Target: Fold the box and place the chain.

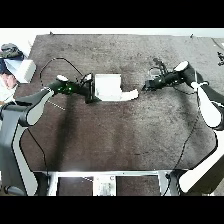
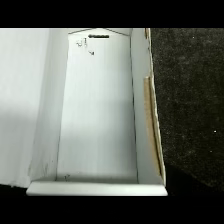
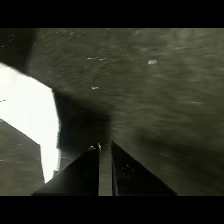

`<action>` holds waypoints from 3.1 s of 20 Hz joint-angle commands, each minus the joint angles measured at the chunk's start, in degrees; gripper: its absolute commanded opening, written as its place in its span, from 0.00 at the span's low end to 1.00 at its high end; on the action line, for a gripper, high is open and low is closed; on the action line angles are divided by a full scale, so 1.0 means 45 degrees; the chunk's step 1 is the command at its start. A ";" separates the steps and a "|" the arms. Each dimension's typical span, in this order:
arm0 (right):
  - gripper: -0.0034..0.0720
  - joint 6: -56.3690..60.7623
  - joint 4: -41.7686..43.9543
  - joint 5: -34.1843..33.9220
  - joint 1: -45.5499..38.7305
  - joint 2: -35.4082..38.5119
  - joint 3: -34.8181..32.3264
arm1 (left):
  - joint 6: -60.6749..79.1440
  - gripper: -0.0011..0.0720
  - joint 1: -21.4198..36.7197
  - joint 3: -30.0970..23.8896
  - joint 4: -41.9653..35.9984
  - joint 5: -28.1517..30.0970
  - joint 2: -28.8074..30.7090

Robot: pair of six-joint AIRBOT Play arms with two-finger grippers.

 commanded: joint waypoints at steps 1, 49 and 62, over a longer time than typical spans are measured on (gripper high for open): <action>0.16 -0.0520 0.1758 0.0733 0.0170 -0.0753 -0.0005 | 0.0005 0.50 -0.0005 0.0005 -0.0015 0.0005 -0.0005; 0.53 0.6115 -0.5396 -0.0801 0.5134 -0.0194 0.1948 | 0.0005 0.50 -0.0005 0.0005 -0.0019 0.0005 -0.0005; 0.53 0.9607 -0.8510 0.1365 0.6669 -0.1885 0.5008 | 0.0005 0.50 -0.0005 0.0005 -0.0019 0.0005 -0.0005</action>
